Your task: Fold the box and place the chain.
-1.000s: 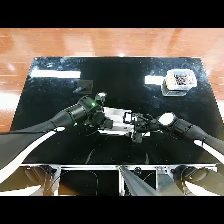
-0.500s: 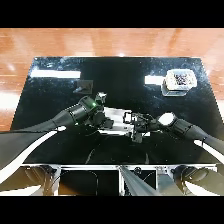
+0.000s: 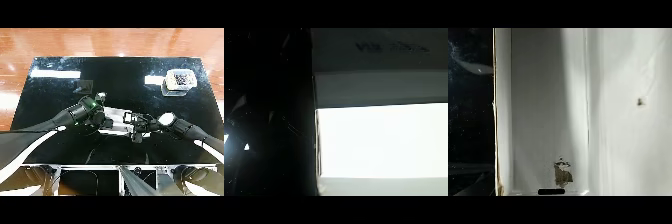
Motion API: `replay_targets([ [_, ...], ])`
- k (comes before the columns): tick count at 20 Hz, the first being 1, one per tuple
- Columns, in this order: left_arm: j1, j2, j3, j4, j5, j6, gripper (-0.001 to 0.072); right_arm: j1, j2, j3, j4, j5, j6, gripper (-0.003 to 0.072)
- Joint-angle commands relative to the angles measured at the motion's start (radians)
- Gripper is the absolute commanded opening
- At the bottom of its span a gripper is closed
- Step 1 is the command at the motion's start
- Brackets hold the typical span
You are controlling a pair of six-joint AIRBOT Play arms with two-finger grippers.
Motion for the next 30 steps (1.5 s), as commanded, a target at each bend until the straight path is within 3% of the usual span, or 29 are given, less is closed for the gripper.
replay_targets([
  [1, -0.002, 0.000, 0.000, -0.013, -0.002, 0.004, 0.0021, 0.001, 0.000, 0.000, 0.000, -0.002, -0.002, 0.0546],
  [3, -0.002, 0.000, 0.000, -0.017, -0.001, 0.004, 0.0024, 0.001, 0.000, 0.000, 0.000, -0.002, -0.003, 0.0546],
  [4, -0.002, 0.003, 0.000, -0.030, 0.003, 0.005, 0.0068, 0.001, 0.000, 0.000, 0.000, -0.003, -0.002, 0.0546],
  [6, -0.002, 0.012, 0.000, -0.037, 0.002, 0.004, 0.0350, 0.001, 0.000, 0.000, 0.000, -0.002, -0.003, 0.0546],
  [7, -0.002, 0.016, 0.000, -0.037, 0.003, 0.004, 0.0396, 0.001, 0.000, 0.000, 0.000, -0.002, -0.003, 0.0547],
  [9, -0.002, 0.018, 0.000, -0.037, 0.013, 0.004, 0.0396, 0.001, 0.000, 0.000, 0.000, -0.002, -0.003, 0.0546],
  [12, -0.002, 0.017, 0.000, -0.035, 0.013, 0.004, 0.0374, 0.001, 0.000, 0.000, 0.000, -0.002, -0.003, 0.0546],
  [14, -0.002, 0.017, 0.000, -0.034, 0.008, 0.012, 0.0072, 0.001, 0.000, 0.000, 0.000, -0.002, -0.003, 0.0546],
  [15, -0.002, 0.017, 0.000, -0.035, 0.007, 0.014, 0.0021, 0.001, 0.000, 0.000, 0.000, -0.002, -0.003, 0.0546],
  [30, -0.005, 0.018, 0.000, -0.045, 0.009, -0.017, 0.0019, 0.000, 0.000, 0.000, 0.001, -0.002, 0.010, 0.0548],
])
